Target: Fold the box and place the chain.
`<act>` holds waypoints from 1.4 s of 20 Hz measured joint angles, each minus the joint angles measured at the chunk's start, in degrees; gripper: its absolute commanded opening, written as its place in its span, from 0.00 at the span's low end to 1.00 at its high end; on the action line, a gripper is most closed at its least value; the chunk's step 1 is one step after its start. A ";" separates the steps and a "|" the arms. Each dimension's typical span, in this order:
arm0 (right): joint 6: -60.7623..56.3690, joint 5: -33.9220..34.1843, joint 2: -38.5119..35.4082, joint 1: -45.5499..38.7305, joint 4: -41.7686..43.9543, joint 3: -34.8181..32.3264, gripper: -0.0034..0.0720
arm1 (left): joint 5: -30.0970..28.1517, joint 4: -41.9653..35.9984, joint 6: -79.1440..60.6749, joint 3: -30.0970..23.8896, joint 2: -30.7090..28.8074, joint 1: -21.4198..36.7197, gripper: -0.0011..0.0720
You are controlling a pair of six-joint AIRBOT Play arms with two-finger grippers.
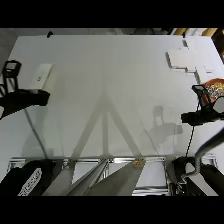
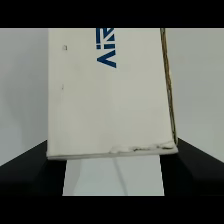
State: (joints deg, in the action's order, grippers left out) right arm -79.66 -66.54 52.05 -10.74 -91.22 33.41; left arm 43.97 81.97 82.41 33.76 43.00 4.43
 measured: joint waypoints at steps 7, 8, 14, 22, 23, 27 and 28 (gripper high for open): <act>0.00 0.02 0.00 0.00 0.00 0.00 0.07 | 5.14 3.65 13.90 -0.68 5.75 3.43 0.55; -0.02 0.00 0.00 0.00 0.00 0.00 0.07 | 5.66 3.89 14.86 -0.72 6.99 3.54 0.55; -0.02 0.00 0.00 0.00 0.00 0.00 0.07 | 9.03 5.20 19.78 -0.76 12.46 3.72 0.90; -0.02 0.00 0.00 0.00 0.00 0.00 0.07 | 11.43 6.29 18.67 -0.79 12.81 3.74 0.96; -0.02 0.02 0.00 0.00 0.02 0.00 0.07 | 11.65 6.34 17.75 -0.79 11.87 3.72 0.96; -0.02 0.02 0.00 0.00 0.04 0.00 0.07 | 12.98 2.36 13.99 -0.79 3.98 2.16 0.96; -0.02 0.02 0.00 0.00 0.00 0.00 0.07 | 14.08 0.98 12.83 -0.79 1.18 1.29 0.96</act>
State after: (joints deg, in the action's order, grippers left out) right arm -79.68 -66.52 52.05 -10.74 -91.22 33.41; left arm 58.04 82.96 95.24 32.97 44.18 5.72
